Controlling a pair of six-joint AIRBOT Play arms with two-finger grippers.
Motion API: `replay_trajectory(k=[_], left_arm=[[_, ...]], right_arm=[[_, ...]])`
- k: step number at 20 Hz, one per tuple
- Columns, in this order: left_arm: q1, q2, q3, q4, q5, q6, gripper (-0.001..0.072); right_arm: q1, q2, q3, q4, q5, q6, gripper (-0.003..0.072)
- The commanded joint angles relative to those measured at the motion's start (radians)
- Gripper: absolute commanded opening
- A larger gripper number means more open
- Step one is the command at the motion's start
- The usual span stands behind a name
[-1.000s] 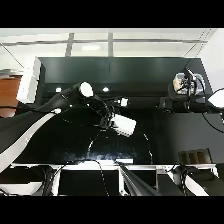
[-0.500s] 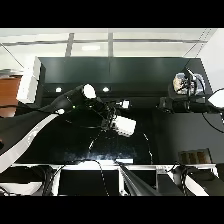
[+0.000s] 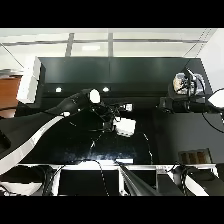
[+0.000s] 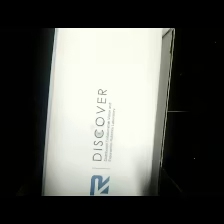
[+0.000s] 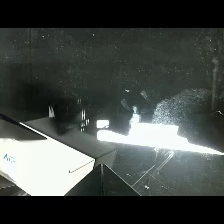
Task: Fold the box and place the chain.
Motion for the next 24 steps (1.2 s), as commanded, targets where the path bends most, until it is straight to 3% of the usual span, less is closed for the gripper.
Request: replay_trajectory(k=[1, 5, 7, 8, 9, 10, 13, 17, 19, 24], left_arm=[[-0.011, -0.006, 0.0, 0.006, 0.024, -0.046, 0.0717], [-0.013, -0.007, 0.0, -0.017, 0.031, -0.045, 0.0708], [-0.013, -0.007, 0.0, -0.018, 0.031, -0.045, 0.064], [-0.013, -0.007, 0.0, -0.017, 0.029, -0.045, 0.0486], [-0.013, -0.007, 0.0, -0.015, 0.029, -0.045, 0.0274], [-0.013, -0.007, 0.0, -0.014, 0.026, -0.045, 0.0134], [-0.007, -0.004, 0.003, -0.003, -0.021, -0.047, 0.0033], [0.037, 0.038, 0.044, 0.11, -0.14, -0.241, 0.0032], [0.08, 0.097, 0.049, 0.181, -0.153, -0.375, 0.0031], [0.291, 0.28, 0.045, 0.35, -0.298, -0.679, 0.003]], right_arm=[[0.0, 0.0, 0.001, 0.0, 0.0, 0.0, 0.0023], [0.0, 0.0, 0.001, 0.0, 0.0, 0.0, 0.0023], [0.0, 0.0, 0.001, 0.0, 0.0, 0.0, 0.0023], [0.0, 0.0, 0.001, 0.0, 0.0, 0.0, 0.0023], [0.0, 0.0, 0.001, 0.0, 0.0, 0.0, 0.0023], [0.0, 0.0, 0.001, 0.0, 0.0, 0.0, 0.0023], [0.0, 0.0, 0.001, 0.001, 0.001, 0.0, 0.0023], [0.0, 0.0, 0.001, 0.001, 0.001, 0.0, 0.0023], [0.0, 0.0, 0.001, 0.003, 0.001, 0.0, 0.0023], [0.0, 0.0, 0.001, 0.02, 0.003, -0.001, 0.0023]])
